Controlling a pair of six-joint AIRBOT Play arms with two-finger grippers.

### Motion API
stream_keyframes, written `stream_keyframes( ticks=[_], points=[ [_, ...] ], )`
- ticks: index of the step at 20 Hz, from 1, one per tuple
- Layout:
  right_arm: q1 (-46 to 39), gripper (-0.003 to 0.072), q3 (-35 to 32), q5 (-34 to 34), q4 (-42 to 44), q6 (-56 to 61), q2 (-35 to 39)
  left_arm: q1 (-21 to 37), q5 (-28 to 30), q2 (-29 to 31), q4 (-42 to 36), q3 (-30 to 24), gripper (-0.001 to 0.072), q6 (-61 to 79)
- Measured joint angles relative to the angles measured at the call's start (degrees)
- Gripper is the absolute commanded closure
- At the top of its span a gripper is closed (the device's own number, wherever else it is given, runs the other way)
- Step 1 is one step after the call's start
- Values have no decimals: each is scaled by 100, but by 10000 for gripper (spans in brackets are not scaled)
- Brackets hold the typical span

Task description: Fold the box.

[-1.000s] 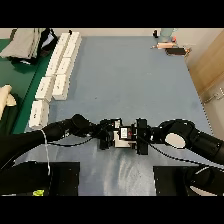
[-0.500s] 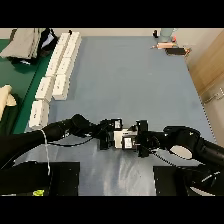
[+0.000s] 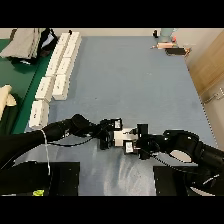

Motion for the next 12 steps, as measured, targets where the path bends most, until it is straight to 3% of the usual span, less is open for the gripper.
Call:
stream_keyframes(
  ticks=[3,5,12],
  points=[
    [0,184,-9,-87,-146,0,-55,0,13,0,-2,0,334,-4],
    [2,279,-11,-118,-199,0,-74,0,20,0,-4,0,334,-15],
    [4,282,-11,-168,-304,-2,-85,2,15,0,-4,0,334,-11]
  ],
)
